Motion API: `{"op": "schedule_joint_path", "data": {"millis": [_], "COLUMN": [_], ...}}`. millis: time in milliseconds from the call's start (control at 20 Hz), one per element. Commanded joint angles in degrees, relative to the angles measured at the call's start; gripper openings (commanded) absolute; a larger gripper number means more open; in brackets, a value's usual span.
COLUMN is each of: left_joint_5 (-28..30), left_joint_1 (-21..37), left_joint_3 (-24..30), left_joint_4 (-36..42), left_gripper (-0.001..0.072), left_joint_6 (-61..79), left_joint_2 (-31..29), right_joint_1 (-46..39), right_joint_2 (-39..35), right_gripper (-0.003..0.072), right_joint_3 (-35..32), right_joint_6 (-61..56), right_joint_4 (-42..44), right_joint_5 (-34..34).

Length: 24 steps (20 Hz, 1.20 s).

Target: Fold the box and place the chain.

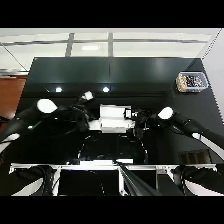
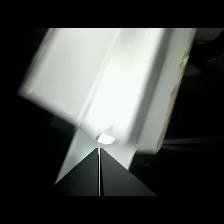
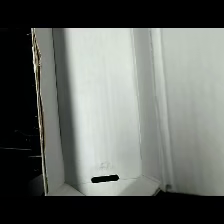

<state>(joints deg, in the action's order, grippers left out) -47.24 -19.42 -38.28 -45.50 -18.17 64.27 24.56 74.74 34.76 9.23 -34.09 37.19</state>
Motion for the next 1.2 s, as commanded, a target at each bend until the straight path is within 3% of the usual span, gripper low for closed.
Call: {"op": "schedule_joint_path", "data": {"millis": [0,100,250,350,500,700,850,1150], "left_joint_5": [-2.6,-5.2,-11.9,-17.5,-20.6,-11.9,-7.3,-11.0], "left_joint_1": [9.4,16.4,25.4,28.5,26.5,18.0,13.8,13.2], "left_joint_3": [0.0,0.0,2.6,5.8,8.8,7.8,7.3,7.3], "left_joint_4": [-13.5,-14.1,-13.0,-6.0,5.4,10.8,13.2,21.4], "left_gripper": [0.0032,0.0033,0.0033,0.0033,0.0032,0.0031,0.0032,0.0033], "left_joint_6": [-12.9,-27.5,-53.2,-56.0,-45.3,-43.1,-41.9,-27.6], "left_joint_2": [-8.9,-10.3,-7.4,-3.2,5.4,13.3,14.5,15.6], "right_joint_1": [0.0,0.0,0.0,0.0,0.0,0.0,0.0,0.0], "right_joint_2": [0.0,0.0,0.0,0.0,0.0,0.0,0.0,0.0], "right_gripper": [0.0462,0.0461,0.0461,0.0461,0.0461,0.0462,0.0462,0.0461], "right_joint_3": [0.0,0.0,0.0,0.0,0.0,0.0,0.0,0.0], "right_joint_6": [0.0,0.0,0.0,0.0,0.0,0.0,0.0,0.0], "right_joint_4": [0.0,0.0,0.0,0.0,0.0,0.0,0.0,0.0], "right_joint_5": [0.1,0.1,0.1,0.1,0.1,0.3,0.3,0.3]}}
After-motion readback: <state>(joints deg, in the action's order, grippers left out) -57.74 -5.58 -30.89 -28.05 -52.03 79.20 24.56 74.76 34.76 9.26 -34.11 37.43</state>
